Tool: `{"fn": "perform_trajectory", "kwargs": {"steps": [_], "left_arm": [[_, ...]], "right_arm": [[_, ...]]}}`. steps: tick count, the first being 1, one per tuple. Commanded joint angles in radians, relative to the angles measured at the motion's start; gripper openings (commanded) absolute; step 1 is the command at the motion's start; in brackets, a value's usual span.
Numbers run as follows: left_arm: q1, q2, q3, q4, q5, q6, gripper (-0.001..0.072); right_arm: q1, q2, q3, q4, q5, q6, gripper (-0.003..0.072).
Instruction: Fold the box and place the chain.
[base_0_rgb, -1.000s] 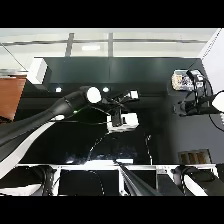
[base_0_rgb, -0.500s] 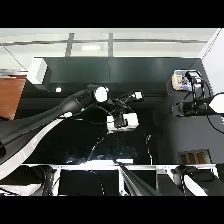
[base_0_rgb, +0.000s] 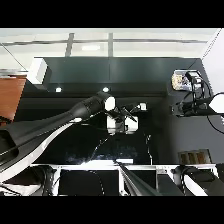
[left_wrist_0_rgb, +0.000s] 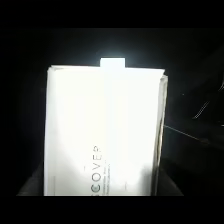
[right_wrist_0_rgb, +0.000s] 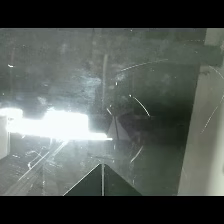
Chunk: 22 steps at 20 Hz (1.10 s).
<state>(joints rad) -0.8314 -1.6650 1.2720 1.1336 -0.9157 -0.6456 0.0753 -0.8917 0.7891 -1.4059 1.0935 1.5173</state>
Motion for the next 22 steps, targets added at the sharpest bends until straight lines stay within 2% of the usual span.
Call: {"fn": "perform_trajectory", "kwargs": {"steps": [1, 2, 3, 6, 9, 12, 15, 18, 20, 22], "left_arm": [[-0.007, -0.002, 0.002, 0.055, -0.017, -0.039, 0.0444], [-0.002, 0.018, 0.002, 0.08, -0.04, -0.04, 0.0292], [0.012, 0.042, 0.002, 0.092, -0.076, -0.045, 0.0263], [0.107, 0.116, 0.002, 0.175, -0.223, -0.188, 0.0263], [0.281, 0.188, -0.011, 0.332, -0.34, -0.424, 0.0266], [0.541, 0.251, -0.056, 0.42, -0.43, -0.603, 0.0275], [0.846, 0.278, -0.1, 0.425, -0.492, -0.683, 0.0276], [1.103, 0.277, -0.1, 0.404, -0.499, -0.713, 0.0276], [1.217, 0.276, -0.1, 0.349, -0.428, -0.708, 0.0276], [1.269, 0.273, -0.1, 0.306, -0.297, -0.652, 0.0276]], "right_arm": [[-0.001, 0.001, 0.0, 0.001, 0.003, 0.009, 0.0017], [-0.001, 0.001, 0.0, 0.0, 0.004, 0.009, 0.0017], [0.0, 0.001, 0.0, 0.0, 0.005, 0.01, 0.0017], [0.0, 0.001, 0.0, 0.003, 0.01, 0.025, 0.0017], [0.0, 0.001, 0.0, 0.014, 0.009, 0.024, 0.0017], [0.0, 0.001, 0.0, 0.018, 0.009, 0.024, 0.0017], [0.0, 0.001, 0.0, 0.019, 0.009, 0.024, 0.0017], [0.0, 0.001, 0.0, 0.035, 0.009, 0.024, 0.0017], [0.0, 0.001, 0.0, 0.076, 0.007, 0.024, 0.0017], [0.0, 0.001, 0.0, 0.101, -0.01, 0.024, 0.0017]]}}
